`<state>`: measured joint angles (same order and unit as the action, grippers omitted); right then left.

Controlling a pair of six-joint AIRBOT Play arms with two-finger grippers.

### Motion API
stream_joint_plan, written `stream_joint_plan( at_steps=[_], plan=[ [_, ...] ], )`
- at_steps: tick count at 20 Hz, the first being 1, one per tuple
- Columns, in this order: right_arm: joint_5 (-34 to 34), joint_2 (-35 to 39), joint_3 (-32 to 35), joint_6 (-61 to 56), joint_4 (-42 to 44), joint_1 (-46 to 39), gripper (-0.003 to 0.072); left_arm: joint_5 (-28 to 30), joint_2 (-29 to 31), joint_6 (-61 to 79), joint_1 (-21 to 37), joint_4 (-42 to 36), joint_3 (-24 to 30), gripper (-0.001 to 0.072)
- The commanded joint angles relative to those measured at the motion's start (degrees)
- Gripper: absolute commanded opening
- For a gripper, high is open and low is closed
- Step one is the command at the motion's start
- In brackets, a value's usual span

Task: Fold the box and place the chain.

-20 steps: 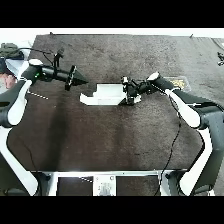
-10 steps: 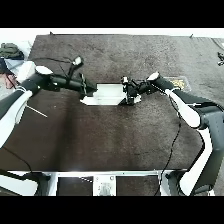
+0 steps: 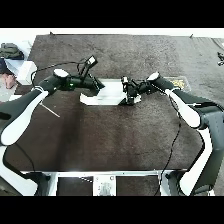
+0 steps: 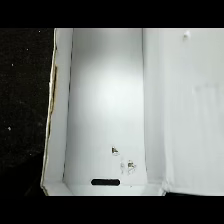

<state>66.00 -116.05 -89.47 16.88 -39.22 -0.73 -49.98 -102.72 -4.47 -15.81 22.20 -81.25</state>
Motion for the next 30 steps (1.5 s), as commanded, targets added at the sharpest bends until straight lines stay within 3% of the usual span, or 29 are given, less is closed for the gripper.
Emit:
stream_joint_plan(
  at_steps=[1,9,15,22,25,26,27,28,30],
  plan=[
    [0.0,0.0,0.0,0.0,0.0,0.0,0.0214,-1.7,-5.0,-4.6,1.5,-0.1,-6.5,0.0007],
    [0.0,0.0,0.0,0.0,0.0,0.0,0.0214,-1.1,-10.6,-4.6,1.7,1.0,-6.5,0.0008],
    [0.0,0.0,0.0,0.0,0.0,0.0,0.0214,-1.3,-10.9,-4.4,1.7,2.1,-6.8,0.001],
    [0.0,0.0,0.0,0.0,0.0,0.0,0.0213,-9.3,-2.9,0.5,6.6,3.2,-11.0,0.0009],
    [0.0,0.0,0.0,0.0,0.0,0.0,0.0214,-16.7,-1.0,2.3,7.4,11.0,-11.0,0.0013],
    [0.0,0.0,0.0,0.0,0.0,0.0,0.0214,-19.8,-1.1,5.2,7.0,15.5,-10.9,0.0178],
    [0.0,0.0,0.0,0.0,0.0,0.0,0.0214,-21.2,-1.2,6.5,6.1,21.1,-10.9,0.0519],
    [0.0,0.0,0.0,0.0,0.0,0.0,0.0214,-20.0,-1.2,6.2,5.0,26.1,-10.5,0.0716],
    [0.0,0.0,0.0,0.0,0.0,0.0,0.0214,-15.0,-1.2,6.3,2.8,31.4,-9.0,0.0716]
  ],
)
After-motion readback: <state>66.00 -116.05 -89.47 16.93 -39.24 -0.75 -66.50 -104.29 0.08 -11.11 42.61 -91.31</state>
